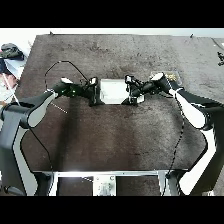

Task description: Fold the box and place the chain.

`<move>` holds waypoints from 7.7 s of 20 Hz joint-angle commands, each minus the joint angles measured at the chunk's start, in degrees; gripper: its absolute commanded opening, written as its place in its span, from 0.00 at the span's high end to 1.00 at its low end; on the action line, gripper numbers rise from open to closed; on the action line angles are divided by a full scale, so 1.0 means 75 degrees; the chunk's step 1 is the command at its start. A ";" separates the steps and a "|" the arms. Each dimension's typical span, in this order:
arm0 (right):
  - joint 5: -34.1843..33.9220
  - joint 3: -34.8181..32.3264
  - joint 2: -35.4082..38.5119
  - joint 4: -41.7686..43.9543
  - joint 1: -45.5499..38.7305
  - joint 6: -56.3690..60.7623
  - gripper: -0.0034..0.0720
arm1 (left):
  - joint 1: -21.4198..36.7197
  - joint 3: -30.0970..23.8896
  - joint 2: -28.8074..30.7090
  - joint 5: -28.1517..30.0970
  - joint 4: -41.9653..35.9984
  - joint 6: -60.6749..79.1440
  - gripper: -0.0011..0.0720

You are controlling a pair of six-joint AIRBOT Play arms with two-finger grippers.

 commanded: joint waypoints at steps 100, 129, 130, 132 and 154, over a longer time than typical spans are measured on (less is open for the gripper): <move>-0.1871 -0.0012 0.2159 -0.0128 0.0070 0.1617 0.90 | 0.0000 0.0003 0.0000 0.0038 -0.0093 0.0152 0.70; -0.0886 -0.0385 0.1355 -0.1679 0.0344 0.1437 0.59 | 0.0000 0.0003 0.0000 0.0050 -0.0093 0.0154 0.70; -0.0860 -0.0423 0.1352 -0.1530 0.0344 0.1434 0.59 | 0.0000 0.0003 0.0000 0.0050 -0.0093 0.0154 0.70; -0.0868 -0.0519 0.1346 -0.1513 0.0358 0.1428 0.59 | 0.0000 0.0003 0.0000 0.0050 -0.0093 0.0152 0.70; -0.1023 -0.0568 0.1157 -0.1174 0.0472 0.0659 0.16 | 0.0000 0.0003 0.0000 0.0050 -0.0093 0.0154 0.70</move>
